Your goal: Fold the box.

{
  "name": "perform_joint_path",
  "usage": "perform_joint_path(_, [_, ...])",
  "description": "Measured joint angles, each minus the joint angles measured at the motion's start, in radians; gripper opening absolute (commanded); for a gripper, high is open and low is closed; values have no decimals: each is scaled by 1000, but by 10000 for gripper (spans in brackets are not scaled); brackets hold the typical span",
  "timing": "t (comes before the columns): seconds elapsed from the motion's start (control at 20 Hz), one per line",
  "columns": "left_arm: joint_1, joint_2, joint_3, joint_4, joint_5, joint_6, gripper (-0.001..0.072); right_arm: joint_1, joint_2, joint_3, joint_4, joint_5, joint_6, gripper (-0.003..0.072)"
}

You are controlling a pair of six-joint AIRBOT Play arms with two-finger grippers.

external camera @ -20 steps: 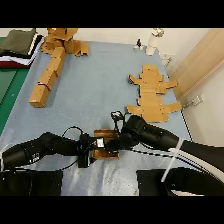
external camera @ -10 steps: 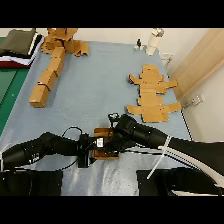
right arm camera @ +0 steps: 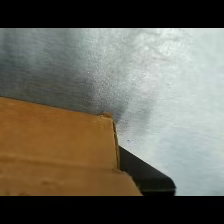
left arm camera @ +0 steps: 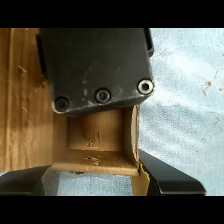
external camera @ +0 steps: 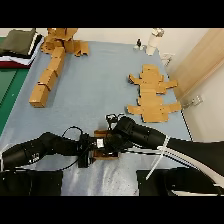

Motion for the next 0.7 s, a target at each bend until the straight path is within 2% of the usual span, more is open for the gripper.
perform_joint_path(0.45, [0, 0, 0, -3, 0, -3, 476, 0, 127, 1, -25, -29, 33, 355])
perform_joint_path(0.55, [0, 0, 0, -3, 0, -3, 476, -1, 189, 1, -27, -40, 41, 269])
perform_joint_path(0.65, [0, 0, 0, -3, 0, -3, 476, -3, 255, 1, -41, -53, 52, -1])
perform_joint_path(0.7, [0, 0, 0, -3, 0, -3, 476, -7, 286, 0, -50, -64, 58, 1])
